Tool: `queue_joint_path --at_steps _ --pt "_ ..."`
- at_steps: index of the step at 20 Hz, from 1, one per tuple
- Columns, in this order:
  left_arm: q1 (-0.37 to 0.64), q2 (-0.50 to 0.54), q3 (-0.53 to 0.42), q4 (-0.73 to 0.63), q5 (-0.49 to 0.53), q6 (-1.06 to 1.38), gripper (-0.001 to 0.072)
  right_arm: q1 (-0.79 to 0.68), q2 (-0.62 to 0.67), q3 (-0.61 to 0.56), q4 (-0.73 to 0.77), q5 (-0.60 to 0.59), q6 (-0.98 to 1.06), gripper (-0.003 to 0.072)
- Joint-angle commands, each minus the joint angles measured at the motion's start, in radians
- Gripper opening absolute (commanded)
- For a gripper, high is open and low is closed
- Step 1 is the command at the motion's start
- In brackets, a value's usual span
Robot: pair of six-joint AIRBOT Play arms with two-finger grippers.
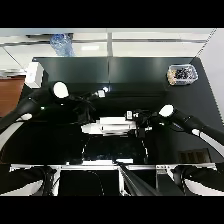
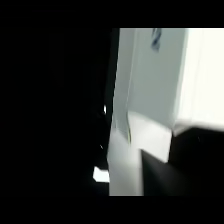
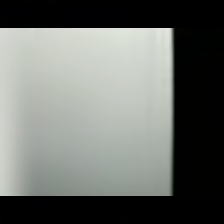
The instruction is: Fold the box and place the chain.
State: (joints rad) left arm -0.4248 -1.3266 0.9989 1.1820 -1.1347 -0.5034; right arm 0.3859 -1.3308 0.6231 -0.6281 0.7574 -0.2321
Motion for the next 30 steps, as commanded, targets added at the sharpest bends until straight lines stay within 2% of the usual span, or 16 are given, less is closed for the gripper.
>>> queue_joint_path --at_steps 1,2,4,7,10,12,13,14,18,22,25,27,30 --pt "0.055 0.029 0.01 0.032 -0.284 -0.263 0.0028 0.001 -0.001 -0.001 0.001 -0.003 0.0 0.0189" --pt "0.068 0.024 -0.002 -0.076 -0.345 -0.263 0.0021 0.001 -0.001 -0.001 0.004 -0.003 0.0 0.0189" --pt "0.061 0.026 -0.062 -0.335 -0.295 -0.246 0.0021 0.001 -0.001 -0.001 0.005 -0.003 0.0 0.0189" --pt "0.003 0.026 -0.16 -0.673 -0.06 -0.092 0.0021 0.001 -0.001 -0.001 0.008 -0.003 0.0 0.0189" --pt "0.0 0.026 -0.172 -0.895 0.221 0.031 0.0021 0.001 -0.001 0.0 0.008 -0.003 0.0 0.0189" --pt "0.003 0.024 -0.172 -0.892 0.434 0.032 0.0021 0.001 -0.001 -0.001 0.008 -0.003 0.0 0.0189" --pt "-0.001 0.016 -0.172 -0.86 0.51 0.031 0.0021 0.001 -0.001 -0.001 0.008 -0.003 0.0 0.0189" --pt "-0.003 0.002 -0.167 -0.804 0.533 0.026 0.0021 0.001 -0.001 -0.001 0.008 -0.002 0.0 0.0189" --pt "-0.027 -0.097 -0.112 -0.431 0.433 -0.23 0.0021 0.002 -0.001 0.0 0.01 -0.002 0.0 0.0189" --pt "-0.044 -0.163 -0.085 -0.404 0.282 -0.252 0.0021 0.002 -0.001 0.0 0.01 -0.002 0.0 0.0189" --pt "-0.04 -0.151 -0.072 -0.404 0.307 -0.253 0.0021 0.002 -0.001 -0.001 0.01 -0.003 0.0 0.0189" --pt "-0.013 -0.121 -0.04 -0.404 0.275 -0.264 0.0021 0.002 0.0 0.0 0.01 -0.002 0.0 0.0189" --pt "0.053 0.01 -0.041 -0.393 0.227 -0.29 0.002 0.002 0.0 0.0 0.01 -0.003 0.001 0.0189"
